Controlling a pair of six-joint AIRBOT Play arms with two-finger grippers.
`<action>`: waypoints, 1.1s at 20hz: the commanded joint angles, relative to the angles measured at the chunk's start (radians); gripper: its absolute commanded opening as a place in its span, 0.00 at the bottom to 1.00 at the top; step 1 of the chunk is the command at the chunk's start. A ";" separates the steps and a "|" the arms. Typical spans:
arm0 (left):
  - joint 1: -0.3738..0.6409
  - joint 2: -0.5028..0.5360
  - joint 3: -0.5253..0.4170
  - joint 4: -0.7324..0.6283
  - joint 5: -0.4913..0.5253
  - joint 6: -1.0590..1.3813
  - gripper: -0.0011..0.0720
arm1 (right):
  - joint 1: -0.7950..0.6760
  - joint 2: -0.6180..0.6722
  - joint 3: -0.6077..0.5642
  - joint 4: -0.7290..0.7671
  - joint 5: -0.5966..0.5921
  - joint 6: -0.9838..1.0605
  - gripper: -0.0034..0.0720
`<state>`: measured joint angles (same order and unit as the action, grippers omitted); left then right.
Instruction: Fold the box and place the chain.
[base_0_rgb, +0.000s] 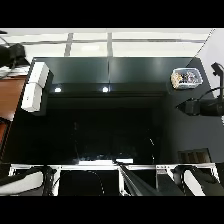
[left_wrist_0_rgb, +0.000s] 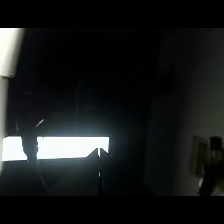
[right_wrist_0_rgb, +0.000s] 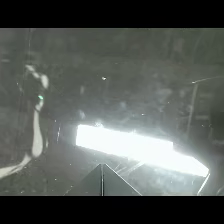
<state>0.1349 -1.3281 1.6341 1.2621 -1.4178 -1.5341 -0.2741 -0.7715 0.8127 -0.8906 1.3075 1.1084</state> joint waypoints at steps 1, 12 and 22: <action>-0.237 0.283 -0.272 0.022 0.227 0.037 0.05 | 0.041 0.103 -0.158 0.000 -0.248 -0.095 0.07; -0.415 0.798 -1.158 0.096 0.747 -0.026 0.05 | 0.106 0.144 -0.328 -0.038 -0.520 -0.211 0.07; -0.416 0.798 -1.158 0.094 0.746 -0.026 0.05 | 0.106 0.144 -0.328 -0.038 -0.520 -0.211 0.07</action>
<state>-0.2817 -0.5320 0.4793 1.3563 -0.6739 -1.5597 -0.1684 -0.6285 0.4847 -0.9283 0.7879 0.8974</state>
